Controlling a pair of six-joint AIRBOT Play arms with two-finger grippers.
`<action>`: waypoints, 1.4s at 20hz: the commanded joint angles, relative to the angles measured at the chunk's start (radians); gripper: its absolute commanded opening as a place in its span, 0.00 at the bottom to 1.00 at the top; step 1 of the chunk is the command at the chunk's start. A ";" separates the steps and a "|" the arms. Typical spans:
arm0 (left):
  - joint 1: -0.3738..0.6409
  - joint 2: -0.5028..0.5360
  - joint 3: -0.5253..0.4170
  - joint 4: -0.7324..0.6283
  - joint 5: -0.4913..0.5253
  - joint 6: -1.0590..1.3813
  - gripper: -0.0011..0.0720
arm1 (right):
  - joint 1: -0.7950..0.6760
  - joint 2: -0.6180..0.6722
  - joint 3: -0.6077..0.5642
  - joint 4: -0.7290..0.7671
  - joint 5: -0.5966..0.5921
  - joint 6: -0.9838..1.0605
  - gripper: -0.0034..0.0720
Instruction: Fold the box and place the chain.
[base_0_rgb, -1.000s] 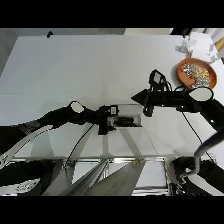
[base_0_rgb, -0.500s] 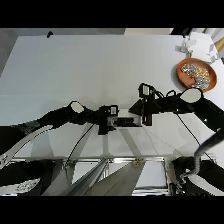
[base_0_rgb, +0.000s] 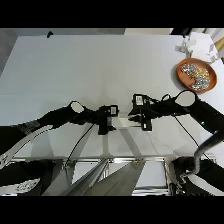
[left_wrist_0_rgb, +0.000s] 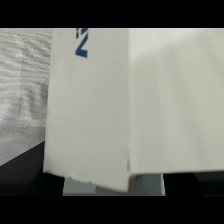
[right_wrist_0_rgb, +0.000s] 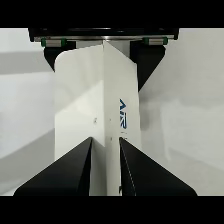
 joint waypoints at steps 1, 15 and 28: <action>0.000 0.001 0.000 0.000 0.000 0.001 0.42 | 0.005 -0.003 0.000 -0.042 -0.012 0.007 0.30; 0.000 0.001 0.000 0.000 0.000 0.001 0.42 | 0.005 -0.003 -0.010 -0.066 -0.013 0.009 0.13; 0.000 0.001 0.000 0.000 0.000 0.001 0.42 | 0.005 -0.004 -0.024 -0.037 -0.068 0.010 0.13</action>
